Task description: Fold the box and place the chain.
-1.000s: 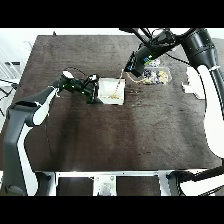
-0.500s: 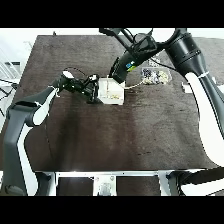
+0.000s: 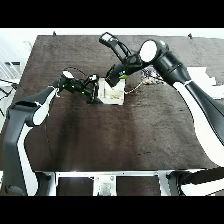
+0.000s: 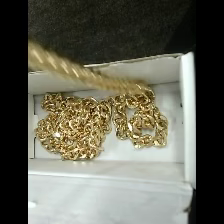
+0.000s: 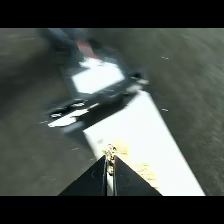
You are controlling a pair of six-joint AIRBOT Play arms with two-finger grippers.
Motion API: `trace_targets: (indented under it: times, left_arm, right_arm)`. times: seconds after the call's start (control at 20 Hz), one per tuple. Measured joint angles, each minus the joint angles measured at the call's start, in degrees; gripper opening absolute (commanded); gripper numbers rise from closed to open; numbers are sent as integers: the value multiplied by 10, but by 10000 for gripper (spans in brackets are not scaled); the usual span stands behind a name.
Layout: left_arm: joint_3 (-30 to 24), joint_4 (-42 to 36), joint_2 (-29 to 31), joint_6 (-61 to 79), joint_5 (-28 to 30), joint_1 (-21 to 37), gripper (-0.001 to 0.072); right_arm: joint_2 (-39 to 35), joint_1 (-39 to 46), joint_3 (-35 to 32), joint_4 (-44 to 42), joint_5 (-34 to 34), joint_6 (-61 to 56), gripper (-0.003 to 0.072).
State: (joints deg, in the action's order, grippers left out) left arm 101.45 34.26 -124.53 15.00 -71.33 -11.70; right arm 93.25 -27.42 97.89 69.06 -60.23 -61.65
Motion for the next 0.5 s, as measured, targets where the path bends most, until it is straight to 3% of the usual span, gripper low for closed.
trace_targets:
  times: [0.25,0.3,0.35,0.4,0.5]
  left_arm:
    - [0,0,0,0,0,0,480]
    - [0,0,0,0,0,0,480]
    - [0,0,0,0,0,0,480]
    - [0,0,0,0,0,0,480]
    - [0,0,0,0,0,0,480]
  right_arm:
    - [22,26,-100,-7,115,-3,14]
    - [30,29,-111,-9,131,-3,166]
    - [39,30,-119,-10,145,-4,419]
    - [45,31,-125,-12,154,-3,538]
    - [48,37,-133,-14,166,-4,537]
